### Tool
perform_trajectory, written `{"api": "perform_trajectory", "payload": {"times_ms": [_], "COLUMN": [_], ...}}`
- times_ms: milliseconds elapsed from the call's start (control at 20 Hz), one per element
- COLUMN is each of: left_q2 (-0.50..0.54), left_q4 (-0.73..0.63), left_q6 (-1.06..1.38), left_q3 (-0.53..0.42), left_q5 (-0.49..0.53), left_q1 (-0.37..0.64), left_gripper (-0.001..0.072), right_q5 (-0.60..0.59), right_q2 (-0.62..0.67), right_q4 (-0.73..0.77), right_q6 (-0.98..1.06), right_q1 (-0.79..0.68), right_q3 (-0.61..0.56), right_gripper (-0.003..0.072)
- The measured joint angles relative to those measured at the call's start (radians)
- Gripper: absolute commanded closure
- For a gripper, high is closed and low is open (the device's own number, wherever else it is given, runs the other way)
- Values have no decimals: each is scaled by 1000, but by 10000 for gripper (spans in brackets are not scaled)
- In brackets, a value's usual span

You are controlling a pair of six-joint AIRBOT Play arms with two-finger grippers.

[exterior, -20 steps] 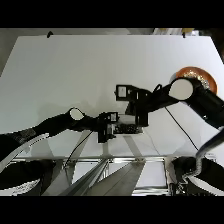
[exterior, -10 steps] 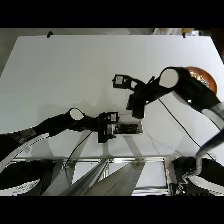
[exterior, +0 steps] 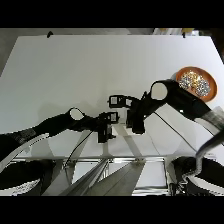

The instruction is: Fold the box and place the chain.

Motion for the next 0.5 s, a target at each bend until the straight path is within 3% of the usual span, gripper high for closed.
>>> {"api": "perform_trajectory", "payload": {"times_ms": [150,500], "left_q2": [0,0], "left_q4": [0,0], "left_q6": [0,-1], "left_q3": [0,0], "left_q5": [0,0], "left_q1": [0,0], "left_gripper": [505,505], "right_q5": [-10,-38], "right_q2": [10,105], "right_q4": [1,4], "right_q6": [-8,-17], "right_q1": [6,2], "right_q3": [-4,-5], "right_gripper": [411,415]}}
